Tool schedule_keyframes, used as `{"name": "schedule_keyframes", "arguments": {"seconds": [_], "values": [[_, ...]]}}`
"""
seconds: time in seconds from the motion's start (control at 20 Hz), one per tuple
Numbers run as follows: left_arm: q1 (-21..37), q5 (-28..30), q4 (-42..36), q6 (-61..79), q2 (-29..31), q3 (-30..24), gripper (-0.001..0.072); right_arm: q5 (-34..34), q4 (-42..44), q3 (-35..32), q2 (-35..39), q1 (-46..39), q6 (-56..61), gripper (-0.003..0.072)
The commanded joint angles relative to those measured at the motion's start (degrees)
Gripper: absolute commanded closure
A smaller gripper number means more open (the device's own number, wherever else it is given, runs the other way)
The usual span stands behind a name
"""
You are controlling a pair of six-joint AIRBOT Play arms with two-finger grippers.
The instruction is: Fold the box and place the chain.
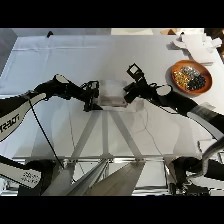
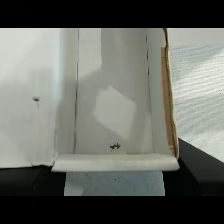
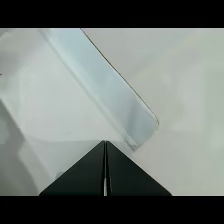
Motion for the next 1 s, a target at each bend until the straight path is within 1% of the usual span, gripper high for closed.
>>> {"name": "schedule_keyframes", "arguments": {"seconds": [0.0,0.1,0.25,0.3,0.35,0.45,0.5,0.6,0.65,0.7,0.8,0.95], "values": [[0.02,0.0,0.04,0.02,0.0,-0.02,0.0499,0.9,0.26,0.15,-0.09,0.07,-0.04,0.0678],[0.0,0.02,0.04,0.02,0.0,-0.02,0.0499,3.13,0.22,0.15,2.32,0.07,-0.04,0.0678],[0.0,0.02,0.04,0.02,0.0,-0.02,0.0499,4.61,0.13,0.13,9.03,0.07,-0.02,0.0678],[0.02,0.02,0.04,0.02,0.0,0.0,0.0499,7.26,-0.57,0.13,11.63,0.07,-0.02,0.0678],[0.02,0.0,0.04,0.02,0.0,-0.02,0.0499,10.58,-3.1,0.13,13.97,0.07,-0.02,0.0678],[0.0,0.02,0.04,0.02,0.0,-0.02,0.0499,18.91,-13.27,0.13,18.14,0.07,0.13,0.0678],[0.0,0.02,0.04,0.02,0.0,-0.02,0.0499,23.5,-20.22,0.13,19.82,0.07,0.15,0.0678],[0.0,0.0,0.07,0.02,0.0,-0.02,0.0499,31.54,-32.02,0.13,21.16,0.04,1.57,0.0678],[0.0,0.0,0.04,0.02,0.0,-0.02,0.0499,34.21,-36.02,0.09,21.03,-0.24,3.5,0.0678],[0.0,0.02,0.04,0.02,0.0,-0.02,0.0499,36.11,-38.05,-0.07,20.81,-1.33,4.81,0.0677],[0.0,0.02,0.04,0.02,0.0,-0.02,0.0499,37.07,-37.05,-0.07,19.3,-4.92,4.83,0.0676],[0.02,0.02,0.04,0.02,0.0,-0.02,0.0499,34.8,-32.7,-0.07,15.39,-9.29,3.93,0.0667]]}}
